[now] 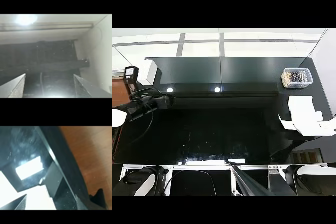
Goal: Fold the box and place the chain.
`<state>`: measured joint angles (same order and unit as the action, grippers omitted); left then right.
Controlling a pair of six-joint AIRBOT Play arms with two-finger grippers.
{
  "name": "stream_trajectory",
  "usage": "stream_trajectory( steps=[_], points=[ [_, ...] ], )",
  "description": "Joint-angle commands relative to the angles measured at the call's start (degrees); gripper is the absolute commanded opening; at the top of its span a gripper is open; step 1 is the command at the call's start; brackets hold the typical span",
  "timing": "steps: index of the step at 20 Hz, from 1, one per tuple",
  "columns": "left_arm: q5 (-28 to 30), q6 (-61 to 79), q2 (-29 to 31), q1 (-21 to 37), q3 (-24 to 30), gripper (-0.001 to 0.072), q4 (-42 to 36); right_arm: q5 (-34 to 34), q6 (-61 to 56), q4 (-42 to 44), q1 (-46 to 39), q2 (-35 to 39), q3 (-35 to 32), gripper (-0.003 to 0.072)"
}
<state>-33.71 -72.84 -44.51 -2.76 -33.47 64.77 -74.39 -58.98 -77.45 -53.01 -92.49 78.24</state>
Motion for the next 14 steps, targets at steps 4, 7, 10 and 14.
stream_trajectory(
  steps=[4,7,10,14],
  points=[
    [0.1,0.0,-2.6,-1.9,-0.1,0.0704,-1.2,-6.1,8.2,0.4,2.8,-2.6,1.4,0.0169],
    [0.7,0.0,-2.5,-1.9,-0.1,0.0704,-1.2,-9.8,7.3,4.4,4.0,-0.9,1.2,0.0016],
    [0.2,0.0,-2.6,-1.9,-0.1,0.0704,-1.3,-7.6,6.9,12.7,6.9,6.7,-4.2,0.0016],
    [-1.5,0.0,-2.8,-2.8,-0.1,0.0703,-4.9,-0.7,7.8,25.9,14.1,20.1,-18.7,0.0016]
  ],
)
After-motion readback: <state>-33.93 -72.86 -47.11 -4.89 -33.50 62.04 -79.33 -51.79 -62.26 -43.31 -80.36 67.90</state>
